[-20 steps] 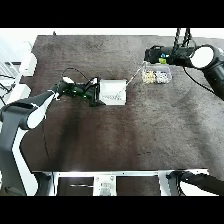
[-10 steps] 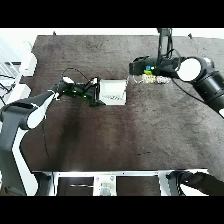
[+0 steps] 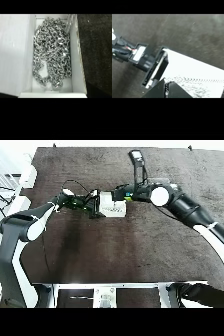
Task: Fold the box and place the chain.
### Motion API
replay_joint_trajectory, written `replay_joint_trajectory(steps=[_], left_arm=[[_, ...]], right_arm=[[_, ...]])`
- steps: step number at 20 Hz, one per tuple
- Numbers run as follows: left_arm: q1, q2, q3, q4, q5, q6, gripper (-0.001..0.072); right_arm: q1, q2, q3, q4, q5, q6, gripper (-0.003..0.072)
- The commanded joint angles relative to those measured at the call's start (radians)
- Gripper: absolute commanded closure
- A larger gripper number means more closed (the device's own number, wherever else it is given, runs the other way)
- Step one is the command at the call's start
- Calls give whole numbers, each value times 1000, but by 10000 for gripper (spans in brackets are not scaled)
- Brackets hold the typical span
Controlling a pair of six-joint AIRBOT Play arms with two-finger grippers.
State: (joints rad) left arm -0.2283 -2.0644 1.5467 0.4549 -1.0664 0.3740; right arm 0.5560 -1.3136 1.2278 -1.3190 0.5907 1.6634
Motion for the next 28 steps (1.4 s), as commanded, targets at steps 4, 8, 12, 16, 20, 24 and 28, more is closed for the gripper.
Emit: replay_joint_trajectory(steps=[4, 8, 12, 16, 20, 24, 28], left_arm=[[0, 0, 0, 0, 0, 0, 213], [0, 0, 0, 0, 0, 0, 213], [0, 0, 0, 0, 0, 0, 213], [0, 0, 0, 0, 0, 0, 213], [0, 0, 0, 0, 0, 1, 213], [0, 0, 0, 0, -1, 0, 213], [0, 0, 0, 0, 0, 0, 213]], right_arm=[[71, -135, -3, 2, -46, 51, 678], [69, -226, -3, -3, -121, 50, 678], [31, -291, -3, -10, -156, 50, 522], [-37, -226, -3, -10, -115, 49, 260], [-160, -139, -3, -77, 24, 46, 294], [-348, -161, -27, -92, 69, 47, 293], [-448, -255, -6, -84, 5, 46, 243]])
